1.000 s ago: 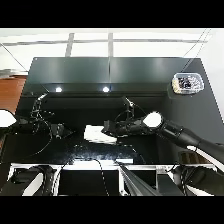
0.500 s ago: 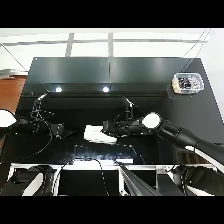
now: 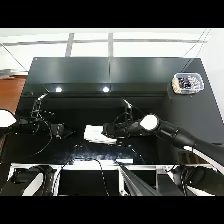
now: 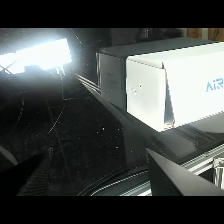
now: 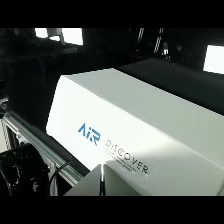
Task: Fold the box and place the chain.
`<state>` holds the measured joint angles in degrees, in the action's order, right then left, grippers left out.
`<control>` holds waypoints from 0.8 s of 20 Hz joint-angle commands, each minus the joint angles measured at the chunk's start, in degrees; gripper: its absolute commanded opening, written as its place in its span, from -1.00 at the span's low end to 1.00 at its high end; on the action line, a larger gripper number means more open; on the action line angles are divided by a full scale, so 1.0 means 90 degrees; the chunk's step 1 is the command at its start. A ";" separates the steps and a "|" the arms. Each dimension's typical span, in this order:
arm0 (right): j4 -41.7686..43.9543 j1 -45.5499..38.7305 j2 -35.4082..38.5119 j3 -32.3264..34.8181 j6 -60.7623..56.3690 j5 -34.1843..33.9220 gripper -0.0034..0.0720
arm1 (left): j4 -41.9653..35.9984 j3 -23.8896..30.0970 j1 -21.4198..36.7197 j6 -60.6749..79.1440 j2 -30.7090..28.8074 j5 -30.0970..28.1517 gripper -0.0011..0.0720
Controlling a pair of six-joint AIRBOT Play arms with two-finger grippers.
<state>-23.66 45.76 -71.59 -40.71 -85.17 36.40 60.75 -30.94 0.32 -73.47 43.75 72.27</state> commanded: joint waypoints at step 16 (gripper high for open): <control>-0.0444 0.0007 -0.0423 0.0000 -0.0034 0.0148 -0.86 | 0.0000 0.0000 0.0002 0.0005 0.0005 -0.0056 0.94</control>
